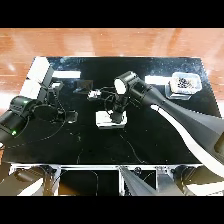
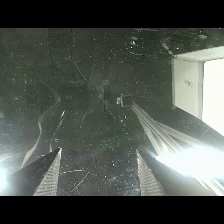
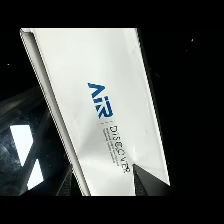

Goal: Fold the box and place the chain.

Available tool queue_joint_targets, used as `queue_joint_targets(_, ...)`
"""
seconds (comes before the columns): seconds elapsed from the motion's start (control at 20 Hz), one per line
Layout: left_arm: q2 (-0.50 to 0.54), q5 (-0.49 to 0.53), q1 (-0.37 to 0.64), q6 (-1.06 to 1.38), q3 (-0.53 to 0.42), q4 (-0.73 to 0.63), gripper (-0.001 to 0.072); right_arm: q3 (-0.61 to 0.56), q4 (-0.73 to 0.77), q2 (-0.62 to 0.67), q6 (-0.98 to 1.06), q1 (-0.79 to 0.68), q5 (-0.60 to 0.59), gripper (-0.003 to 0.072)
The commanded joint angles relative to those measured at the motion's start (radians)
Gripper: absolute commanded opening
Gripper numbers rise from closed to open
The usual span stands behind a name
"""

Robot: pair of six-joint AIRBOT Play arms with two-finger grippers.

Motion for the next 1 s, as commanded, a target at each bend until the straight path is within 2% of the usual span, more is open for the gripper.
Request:
queue_joint_targets(0.0, 0.000, -0.003, -0.001, 0.000, -0.001, -0.013, 0.0569, -0.001, 0.002, 0.002, 0.012, 0.001, 0.008, 0.0448)
queue_joint_targets(0.55, 0.000, -0.038, -0.001, 0.121, -0.001, -0.117, 0.0568, 0.000, 0.000, 0.079, 0.131, -0.015, 0.006, 0.0447)
queue_joint_targets(0.7, -0.006, -0.132, -0.001, 0.243, 0.000, -0.202, 0.0569, 0.000, 0.053, 0.105, 0.220, -0.067, 0.018, 0.0447)
queue_joint_targets(0.8, -0.028, -0.178, -0.001, 0.428, 0.011, -0.296, 0.0569, -0.003, 0.127, 0.122, 0.312, -0.169, 0.078, 0.0446)
queue_joint_targets(0.95, -0.105, -0.113, -0.023, 1.019, 0.089, -0.457, 0.0569, -0.113, 0.302, 0.192, 0.322, -0.400, 0.097, 0.0446)
